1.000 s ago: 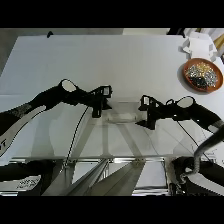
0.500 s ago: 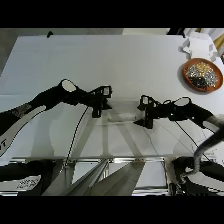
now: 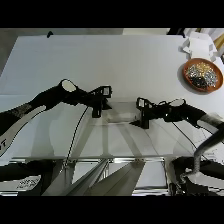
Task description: Fold the box and place the chain.
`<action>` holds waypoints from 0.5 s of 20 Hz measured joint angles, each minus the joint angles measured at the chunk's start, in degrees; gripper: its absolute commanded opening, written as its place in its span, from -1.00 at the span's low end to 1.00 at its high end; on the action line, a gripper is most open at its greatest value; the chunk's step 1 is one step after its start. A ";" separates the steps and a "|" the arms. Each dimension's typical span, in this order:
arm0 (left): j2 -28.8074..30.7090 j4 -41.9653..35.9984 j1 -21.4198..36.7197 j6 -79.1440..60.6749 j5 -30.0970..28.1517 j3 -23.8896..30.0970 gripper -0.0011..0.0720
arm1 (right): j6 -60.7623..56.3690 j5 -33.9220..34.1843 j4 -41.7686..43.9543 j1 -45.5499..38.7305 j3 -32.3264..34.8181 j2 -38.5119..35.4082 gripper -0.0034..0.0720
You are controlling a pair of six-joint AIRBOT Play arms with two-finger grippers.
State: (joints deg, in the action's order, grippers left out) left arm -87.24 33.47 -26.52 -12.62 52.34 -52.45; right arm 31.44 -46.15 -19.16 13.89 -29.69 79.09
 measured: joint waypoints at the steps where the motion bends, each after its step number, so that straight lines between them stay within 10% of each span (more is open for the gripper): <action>1: 0.00 0.00 0.00 -0.04 0.09 0.00 -0.94 | 0.17 -0.17 0.17 0.50 0.00 0.09 0.62; 4: 0.00 -0.04 0.00 -0.07 0.37 0.00 -0.94 | 0.31 0.24 -0.48 1.25 0.00 0.24 0.47; 6: 0.00 -0.04 0.00 -0.04 0.39 0.00 -0.94 | 0.04 0.57 -1.05 1.42 -0.04 0.26 0.58; 7: 0.00 -0.04 0.00 -0.04 0.39 0.00 -0.94 | -0.33 0.57 -1.31 1.18 -0.04 0.31 0.98; 10: -0.02 -0.02 0.00 0.09 0.22 0.00 -0.94 | -2.49 0.26 -1.84 -0.72 -0.04 0.33 0.96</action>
State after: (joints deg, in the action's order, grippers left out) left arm -87.26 33.45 -26.52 -12.53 52.56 -52.45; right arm 28.95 -45.89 -20.99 13.17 -29.74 79.42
